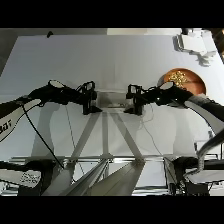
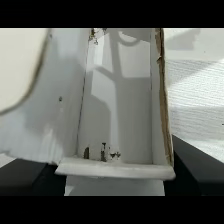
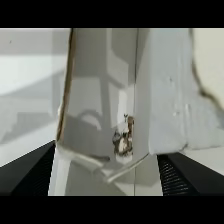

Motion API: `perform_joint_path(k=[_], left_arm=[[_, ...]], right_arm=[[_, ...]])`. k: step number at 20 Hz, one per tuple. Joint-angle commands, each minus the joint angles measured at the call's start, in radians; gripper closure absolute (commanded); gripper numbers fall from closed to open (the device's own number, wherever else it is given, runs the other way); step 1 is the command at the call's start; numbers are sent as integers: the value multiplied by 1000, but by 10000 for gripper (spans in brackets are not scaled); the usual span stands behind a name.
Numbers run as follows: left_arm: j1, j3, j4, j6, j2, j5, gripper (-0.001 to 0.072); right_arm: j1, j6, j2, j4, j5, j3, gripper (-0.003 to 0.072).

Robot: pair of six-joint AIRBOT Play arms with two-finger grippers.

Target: Fold the box and place the chain.

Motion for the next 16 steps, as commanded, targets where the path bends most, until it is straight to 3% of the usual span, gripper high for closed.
perform_joint_path(k=[1,7,8,11,13,16], left_arm=[[0,0,0,0,-1,1,334],[0,0,0,0,-1,2,334],[0,0,0,0,-1,2,334],[0,0,0,0,-1,1,334],[0,0,0,0,-1,2,334],[0,0,0,0,-1,2,334]], right_arm=[[-2,113,70,-138,-45,1,-15],[-24,358,223,-372,-33,1,44],[-24,388,249,-373,-20,1,139],[-24,406,312,-370,34,1,660],[-24,406,326,-294,66,1,673],[-14,400,309,-57,59,1,675]])
